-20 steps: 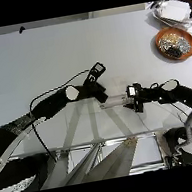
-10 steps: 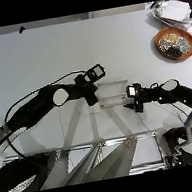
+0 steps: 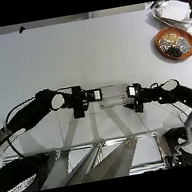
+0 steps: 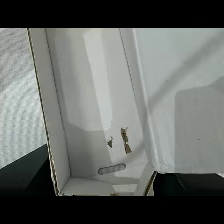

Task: Fold the box and place the chain.

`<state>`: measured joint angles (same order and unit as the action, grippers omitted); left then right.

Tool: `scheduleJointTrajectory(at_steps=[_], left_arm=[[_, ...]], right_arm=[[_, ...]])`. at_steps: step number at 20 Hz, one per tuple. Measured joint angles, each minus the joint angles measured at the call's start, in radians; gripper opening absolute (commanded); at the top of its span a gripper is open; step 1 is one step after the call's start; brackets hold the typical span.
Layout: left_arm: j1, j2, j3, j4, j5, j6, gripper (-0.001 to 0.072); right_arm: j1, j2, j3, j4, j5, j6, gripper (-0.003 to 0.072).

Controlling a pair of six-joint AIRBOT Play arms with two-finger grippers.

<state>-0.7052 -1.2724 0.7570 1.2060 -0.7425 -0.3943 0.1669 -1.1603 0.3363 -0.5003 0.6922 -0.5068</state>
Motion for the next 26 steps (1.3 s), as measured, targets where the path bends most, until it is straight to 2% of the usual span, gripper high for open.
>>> scheduleJointTrajectory(at_steps=[5,6,7,14,15,17,22,23,25,26], left_arm=[[0.000,-0.062,-0.006,-0.145,0.040,0.187,0.0381],[0.000,-0.067,-0.007,-0.169,0.056,0.204,0.0362],[0.000,-0.071,-0.007,-0.190,0.073,0.216,0.0309],[0.002,-0.083,-0.008,-0.251,0.107,0.214,0.0307],[-0.002,-0.084,-0.008,-0.261,0.104,0.214,0.0289],[-0.012,-0.084,-0.008,-0.270,0.097,0.215,0.0204],[-0.035,-0.084,-0.008,-0.303,0.090,0.246,0.0196],[-0.039,-0.084,-0.008,-0.311,0.091,0.253,0.0164],[-0.044,-0.084,-0.008,-0.321,0.113,0.258,0.0027],[-0.047,-0.084,-0.008,-0.325,0.125,0.261,0.0027]], right_arm=[[0.000,0.000,0.000,0.000,0.000,0.000,0.0401],[0.000,0.000,0.000,0.000,0.000,0.000,0.0401],[0.000,0.000,0.000,0.000,0.000,0.000,0.0401],[0.000,0.000,0.000,0.000,0.000,0.000,0.0401],[0.000,0.000,0.000,0.000,0.000,0.000,0.0401],[0.000,0.000,0.000,0.000,0.000,0.000,0.0401],[0.000,0.000,0.000,0.000,0.000,0.000,0.0401],[0.000,0.000,0.000,0.000,0.000,0.000,0.0401],[0.000,0.000,0.000,0.000,0.000,0.000,0.0401],[0.000,0.000,0.000,0.000,0.000,0.000,0.0401]])
